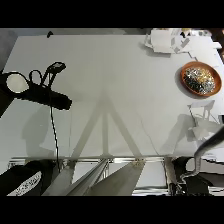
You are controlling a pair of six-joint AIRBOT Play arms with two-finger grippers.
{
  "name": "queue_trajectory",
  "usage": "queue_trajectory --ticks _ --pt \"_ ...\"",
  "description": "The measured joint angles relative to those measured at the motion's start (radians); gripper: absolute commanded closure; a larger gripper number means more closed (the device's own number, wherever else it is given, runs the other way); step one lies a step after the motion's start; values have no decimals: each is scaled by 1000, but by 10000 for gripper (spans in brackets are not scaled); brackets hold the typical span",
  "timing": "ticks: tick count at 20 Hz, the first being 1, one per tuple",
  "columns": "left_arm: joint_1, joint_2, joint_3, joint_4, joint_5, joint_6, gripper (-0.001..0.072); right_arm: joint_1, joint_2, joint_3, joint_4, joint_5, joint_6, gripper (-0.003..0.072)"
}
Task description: Fold the box and place the chain.
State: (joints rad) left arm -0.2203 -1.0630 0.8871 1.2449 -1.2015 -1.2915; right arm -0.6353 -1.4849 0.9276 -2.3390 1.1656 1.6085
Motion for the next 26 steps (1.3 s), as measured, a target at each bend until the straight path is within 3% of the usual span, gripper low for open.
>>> queue_trajectory --ticks 2,4,6,13,16,21,26 --pt "0 0 0 0 0 0 700 0 -18 0 0 2 21 483" --pt "0 0 0 0 0 0 700 0 -32 0 0 1 40 516" --pt "0 0 0 0 0 0 700 0 -44 0 -5 -2 52 666" --pt "0 0 0 0 0 0 700 47 13 0 53 -5 61 667" --pt "0 0 0 0 0 0 700 115 113 -4 239 -12 12 667" --pt "0 0 0 0 0 0 700 344 312 -109 699 -68 -93 667" --pt "0 0 0 0 0 0 700 695 472 -282 884 -176 -77 667"
